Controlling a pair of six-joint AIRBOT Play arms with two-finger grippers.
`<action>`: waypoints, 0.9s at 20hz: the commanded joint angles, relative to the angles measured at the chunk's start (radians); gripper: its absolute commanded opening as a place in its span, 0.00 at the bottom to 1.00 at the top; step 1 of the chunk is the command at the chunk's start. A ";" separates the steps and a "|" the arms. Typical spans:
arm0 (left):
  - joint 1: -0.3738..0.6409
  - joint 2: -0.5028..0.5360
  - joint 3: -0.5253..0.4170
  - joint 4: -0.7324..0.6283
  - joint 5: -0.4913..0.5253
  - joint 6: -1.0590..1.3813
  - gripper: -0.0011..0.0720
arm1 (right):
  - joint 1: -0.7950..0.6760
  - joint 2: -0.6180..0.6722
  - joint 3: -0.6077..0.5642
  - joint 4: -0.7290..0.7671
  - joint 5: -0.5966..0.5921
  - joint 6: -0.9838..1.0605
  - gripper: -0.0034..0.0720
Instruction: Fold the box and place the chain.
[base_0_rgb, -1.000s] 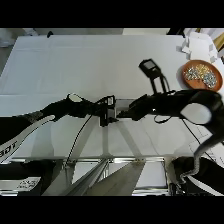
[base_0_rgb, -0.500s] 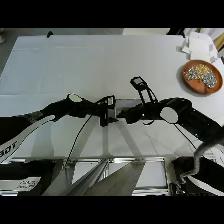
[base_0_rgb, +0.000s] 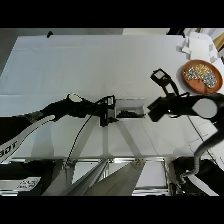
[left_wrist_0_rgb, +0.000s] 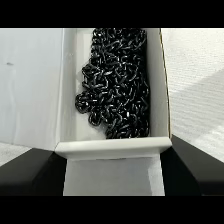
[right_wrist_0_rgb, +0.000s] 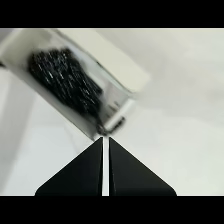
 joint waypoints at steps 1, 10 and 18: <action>0.000 0.000 0.001 0.000 0.000 0.000 0.36 | -0.158 0.021 -0.061 0.016 0.081 -0.503 0.07; 0.000 0.000 0.001 0.000 0.000 0.000 0.36 | -0.179 -0.111 -0.322 0.276 -0.249 -1.137 0.45; 0.000 0.000 0.001 0.000 0.000 0.000 0.36 | -0.179 -0.257 -0.323 0.531 -0.375 -1.403 0.44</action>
